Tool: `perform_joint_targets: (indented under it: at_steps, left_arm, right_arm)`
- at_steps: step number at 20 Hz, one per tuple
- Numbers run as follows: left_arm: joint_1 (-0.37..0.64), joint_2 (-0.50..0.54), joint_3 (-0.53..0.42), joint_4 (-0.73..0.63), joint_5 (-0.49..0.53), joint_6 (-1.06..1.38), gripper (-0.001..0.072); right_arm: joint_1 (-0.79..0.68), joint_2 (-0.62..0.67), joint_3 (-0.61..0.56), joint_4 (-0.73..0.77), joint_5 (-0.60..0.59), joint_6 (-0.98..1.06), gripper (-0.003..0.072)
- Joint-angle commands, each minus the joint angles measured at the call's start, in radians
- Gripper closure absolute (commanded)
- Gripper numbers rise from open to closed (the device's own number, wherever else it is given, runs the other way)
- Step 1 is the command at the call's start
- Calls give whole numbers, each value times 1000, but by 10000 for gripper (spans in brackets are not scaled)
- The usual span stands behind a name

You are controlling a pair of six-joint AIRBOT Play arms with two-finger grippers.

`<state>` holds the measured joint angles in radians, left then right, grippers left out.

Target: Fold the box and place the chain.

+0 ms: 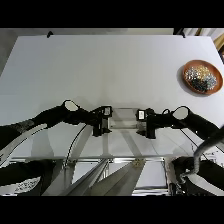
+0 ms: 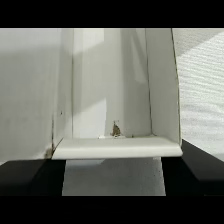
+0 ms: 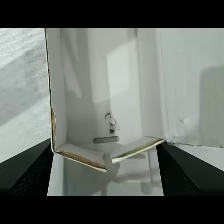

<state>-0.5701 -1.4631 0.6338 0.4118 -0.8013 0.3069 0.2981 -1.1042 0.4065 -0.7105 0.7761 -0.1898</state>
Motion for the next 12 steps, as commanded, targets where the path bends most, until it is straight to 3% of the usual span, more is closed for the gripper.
perform_joint_targets:
  at_steps: [1, 3, 6, 7, 8, 9, 10, 12]
  left_arm:
    - [1, 1, 0, 0, 1, 0, 455]
    - [1, 1, 0, 0, 1, 0, 455]
    - [1, 1, 0, 0, 1, 0, 455]
    - [1, 1, 0, 0, 1, 0, 455]
    - [1, 1, 0, 0, 1, 0, 455]
    - [1, 1, 0, 0, 1, 0, 455]
    - [1, 1, 0, 0, 1, 0, 455]
    - [1, 1, 0, 0, 1, 0, 455]
  right_arm:
    - [0, 82, 1, -87, -4, 58, -1]
    - [0, 167, 1, -189, 2, 119, -1]
    - [0, 304, 1, -235, 111, 167, 5]
    - [0, 343, 1, -221, 144, 167, 72]
    - [0, 371, 1, -175, 178, 166, 267]
    - [0, 387, 1, -100, 207, 154, 525]
    - [0, 389, 0, 5, 227, 123, 667]
    - [0, 375, -1, 204, 186, 40, 669]
